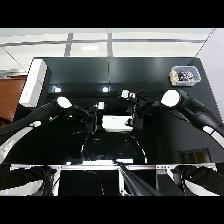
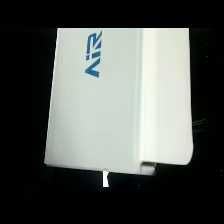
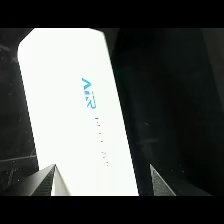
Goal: Fold the box and place the chain.
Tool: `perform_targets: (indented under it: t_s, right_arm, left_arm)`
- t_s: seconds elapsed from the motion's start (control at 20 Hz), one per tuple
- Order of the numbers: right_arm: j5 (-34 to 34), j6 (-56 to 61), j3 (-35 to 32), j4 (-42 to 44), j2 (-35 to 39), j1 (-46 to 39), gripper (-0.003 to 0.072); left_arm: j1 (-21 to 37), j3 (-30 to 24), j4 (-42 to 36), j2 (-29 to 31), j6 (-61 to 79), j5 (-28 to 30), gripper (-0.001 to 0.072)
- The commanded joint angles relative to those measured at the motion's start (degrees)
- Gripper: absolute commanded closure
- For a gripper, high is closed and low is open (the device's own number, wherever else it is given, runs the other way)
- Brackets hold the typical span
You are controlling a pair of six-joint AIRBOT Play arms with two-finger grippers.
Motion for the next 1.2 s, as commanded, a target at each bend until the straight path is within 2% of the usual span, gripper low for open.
perform_targets:
  t_s: [0.0,0.05,0.1,0.15,0.2,1.0,1.05,1.1,1.15]
  right_arm:
    - [0.28,-0.46,-0.09,-0.07,-0.15,0.55,0.0058]
    - [0.59,-0.44,-0.09,-0.09,-0.15,0.55,0.0212]
    - [0.68,-0.44,-0.09,-0.09,-0.15,0.55,0.0292]
    - [0.92,-0.44,-0.09,-0.04,-0.15,0.55,0.0421]
    - [1.38,-0.44,-0.09,0.0,-0.15,0.55,0.0518]
    - [3.43,-0.13,-0.2,-0.04,-0.15,0.79,0.0518]
    - [3.02,0.39,-0.2,-0.04,-0.15,0.79,0.0526]
    - [2.64,0.52,-0.2,-0.07,-0.15,0.79,0.0605]
    - [2.25,0.63,-0.2,-0.07,-0.15,0.79,0.0609]
  left_arm:
    - [0.0,0.0,0.02,-0.04,0.04,-0.07,0.0421]
    - [0.0,0.0,0.02,-0.04,0.04,-0.09,0.0421]
    - [0.0,0.0,0.02,-0.04,0.04,-0.09,0.0421]
    - [0.0,0.0,0.02,-0.04,0.04,-0.09,0.042]
    - [0.0,0.0,0.02,-0.04,0.04,-0.09,0.042]
    - [0.0,0.0,0.02,-0.04,0.04,-0.07,0.0421]
    - [0.0,0.0,0.02,-0.04,0.04,-0.07,0.0421]
    - [0.0,0.0,0.02,-0.04,0.04,-0.07,0.0421]
    - [0.0,0.0,0.02,-0.04,0.04,-0.09,0.0421]
